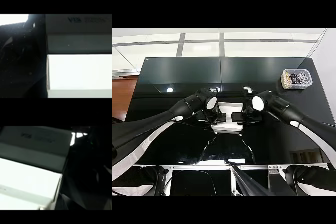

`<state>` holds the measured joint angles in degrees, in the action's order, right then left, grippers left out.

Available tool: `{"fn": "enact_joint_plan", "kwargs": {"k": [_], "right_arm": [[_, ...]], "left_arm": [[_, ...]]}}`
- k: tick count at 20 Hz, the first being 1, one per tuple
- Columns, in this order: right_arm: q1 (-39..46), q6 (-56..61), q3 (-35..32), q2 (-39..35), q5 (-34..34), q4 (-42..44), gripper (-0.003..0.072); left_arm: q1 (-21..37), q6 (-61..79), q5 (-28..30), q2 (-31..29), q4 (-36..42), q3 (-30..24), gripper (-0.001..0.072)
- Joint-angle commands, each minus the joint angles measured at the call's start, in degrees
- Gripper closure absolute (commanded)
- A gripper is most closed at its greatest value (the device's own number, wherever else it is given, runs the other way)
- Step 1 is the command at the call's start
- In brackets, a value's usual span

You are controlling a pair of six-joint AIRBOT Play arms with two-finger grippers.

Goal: Fold the box and place the chain.

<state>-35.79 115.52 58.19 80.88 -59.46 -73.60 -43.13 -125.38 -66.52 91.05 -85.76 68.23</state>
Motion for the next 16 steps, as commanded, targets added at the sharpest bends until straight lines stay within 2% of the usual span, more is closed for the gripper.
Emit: {"fn": "enact_joint_plan", "kwargs": {"k": [1,7,8,10,16], "right_arm": [[-1.86,4.20,2.95,2.64,-2.86,-3.30,0.0383],[-2.54,7.98,3.10,4.42,-4.42,-5.11,0.0388],[-2.54,7.74,3.10,4.42,-4.50,-5.05,0.0597],[-2.56,7.50,3.15,4.42,-4.39,-4.83,0.0683],[-2.54,7.45,3.23,4.42,-4.04,-4.59,0.0677]], "left_arm": [[0.00,0.00,-0.02,0.04,-0.09,0.02,0.0683],[0.00,0.00,-0.04,0.04,-0.09,0.02,0.0682],[0.00,0.00,-0.02,0.04,-0.09,0.02,0.0682],[0.00,0.00,-0.04,0.04,-0.09,0.02,0.0682],[0.00,0.00,-0.02,0.04,-0.09,0.02,0.0682]]}}
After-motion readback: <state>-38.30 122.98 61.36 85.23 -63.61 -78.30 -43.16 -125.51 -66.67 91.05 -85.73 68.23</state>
